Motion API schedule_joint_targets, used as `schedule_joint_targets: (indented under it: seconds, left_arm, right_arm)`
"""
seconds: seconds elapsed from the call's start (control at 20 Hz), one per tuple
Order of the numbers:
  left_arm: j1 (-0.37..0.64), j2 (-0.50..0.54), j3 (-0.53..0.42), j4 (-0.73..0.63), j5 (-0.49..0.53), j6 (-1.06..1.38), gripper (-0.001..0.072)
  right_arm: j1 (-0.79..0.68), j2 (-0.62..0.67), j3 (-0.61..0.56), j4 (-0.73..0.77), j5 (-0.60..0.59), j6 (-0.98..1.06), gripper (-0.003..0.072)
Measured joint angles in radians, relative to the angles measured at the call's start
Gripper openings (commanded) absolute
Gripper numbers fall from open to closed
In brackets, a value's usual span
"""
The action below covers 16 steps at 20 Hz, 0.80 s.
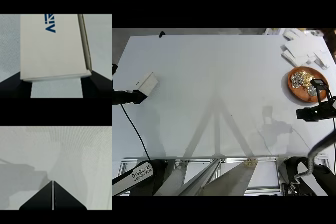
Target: Fold the box and place the chain.
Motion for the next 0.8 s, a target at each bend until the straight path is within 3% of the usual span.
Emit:
schedule_joint_targets:
  seconds: [0.2,0.25,0.35,0.4,0.45,0.8]
  left_arm:
    - [0.008,-0.038,0.000,0.075,-0.024,-0.070,0.0493]
    - [0.010,-0.043,0.000,0.093,-0.024,-0.091,0.0535]
    - [0.010,-0.049,0.000,0.128,-0.028,-0.132,0.0548]
    - [0.010,-0.051,0.000,0.137,-0.032,-0.149,0.0676]
    - [0.010,-0.053,0.000,0.153,-0.041,-0.160,0.0705]
    - [0.010,0.012,0.000,0.175,-0.056,-0.194,0.0694]
  right_arm:
    - [0.000,0.000,0.000,0.000,0.000,0.000,0.0014]
    - [0.000,0.000,0.000,0.000,0.000,0.000,0.0014]
    - [0.000,0.000,0.000,0.000,0.000,0.000,0.0014]
    - [0.000,0.000,0.000,0.000,0.000,0.000,0.0014]
    - [0.000,0.000,0.000,0.000,0.000,0.000,0.0014]
    - [0.000,0.000,0.000,0.000,0.000,0.000,0.0014]
